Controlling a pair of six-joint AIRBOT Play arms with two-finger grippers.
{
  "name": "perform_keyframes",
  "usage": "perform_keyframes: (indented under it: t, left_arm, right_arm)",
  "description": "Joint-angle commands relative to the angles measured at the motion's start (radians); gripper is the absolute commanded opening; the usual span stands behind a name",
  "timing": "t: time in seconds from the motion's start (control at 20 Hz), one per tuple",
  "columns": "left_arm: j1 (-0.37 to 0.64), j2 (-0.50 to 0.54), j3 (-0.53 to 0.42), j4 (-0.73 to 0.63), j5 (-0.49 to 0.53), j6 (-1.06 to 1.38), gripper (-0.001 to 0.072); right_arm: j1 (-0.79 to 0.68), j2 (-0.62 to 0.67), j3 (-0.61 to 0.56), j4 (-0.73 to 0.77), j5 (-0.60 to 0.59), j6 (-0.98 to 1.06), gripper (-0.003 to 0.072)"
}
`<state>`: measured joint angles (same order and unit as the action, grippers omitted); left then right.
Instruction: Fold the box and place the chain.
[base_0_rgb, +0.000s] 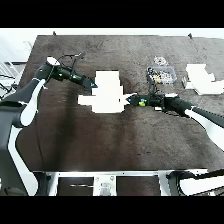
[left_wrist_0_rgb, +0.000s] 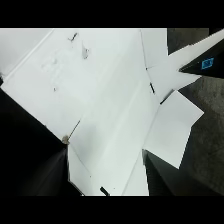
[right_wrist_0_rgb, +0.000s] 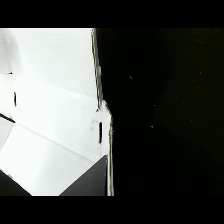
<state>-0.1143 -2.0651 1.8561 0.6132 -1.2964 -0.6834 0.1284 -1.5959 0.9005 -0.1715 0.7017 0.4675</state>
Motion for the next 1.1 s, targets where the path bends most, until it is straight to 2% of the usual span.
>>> perform_keyframes:
  t: [0.0, 0.35, 0.4, 0.5, 0.55, 0.65, 0.7, 0.75, 0.8, 0.85, 0.9, 0.95, 1.05]
  left_arm:
    - [-0.010, -0.049, 0.042, 0.008, 0.015, -0.005, 0.0573]
    - [-0.018, -0.090, 0.058, -0.026, 0.024, 0.019, 0.0571]
    - [-0.018, -0.090, 0.058, -0.032, 0.020, 0.022, 0.0531]
    - [-0.018, -0.090, 0.058, -0.045, -0.003, 0.032, 0.0528]
    - [-0.018, -0.092, 0.058, -0.045, -0.012, 0.034, 0.0472]
    - [-0.018, -0.097, 0.058, -0.045, -0.013, 0.042, 0.0453]
    - [-0.018, -0.098, 0.058, -0.046, -0.014, 0.049, 0.0351]
    - [-0.018, -0.098, 0.058, -0.046, -0.014, 0.059, 0.0350]
    - [-0.018, -0.098, 0.058, -0.051, -0.020, 0.069, 0.0318]
    - [-0.018, -0.098, 0.058, -0.057, -0.024, 0.075, 0.0230]
    - [-0.018, -0.098, 0.058, -0.064, -0.024, 0.080, 0.0220]
    - [-0.018, -0.099, 0.058, -0.081, -0.026, 0.085, 0.0115]
    - [-0.018, -0.100, 0.058, -0.109, -0.041, 0.118, 0.0084]
  right_arm:
    - [0.001, -0.001, -0.001, 0.001, 0.001, -0.009, 0.0000]
    - [0.002, -0.001, 0.000, 0.008, 0.005, -0.029, 0.0000]
    - [0.002, -0.001, 0.000, 0.008, 0.005, -0.032, 0.0000]
    - [0.002, -0.001, 0.000, 0.008, 0.005, -0.031, 0.0000]
    - [0.002, -0.001, 0.000, 0.008, 0.005, -0.031, 0.0000]
    - [0.002, -0.001, 0.000, 0.008, 0.005, -0.031, 0.0000]
    - [0.002, -0.001, 0.000, 0.008, 0.005, -0.031, -0.0001]
    - [0.002, -0.001, 0.000, 0.007, 0.005, -0.031, -0.0001]
    - [0.002, -0.001, 0.000, 0.007, 0.005, -0.031, 0.0000]
    - [0.002, -0.001, 0.000, 0.008, 0.005, -0.031, 0.0000]
    - [0.002, -0.001, 0.000, 0.007, 0.005, -0.031, 0.0000]
    - [0.002, -0.001, -0.001, 0.007, 0.005, -0.031, 0.0000]
    - [0.002, -0.001, 0.000, 0.008, 0.005, -0.031, 0.0001]
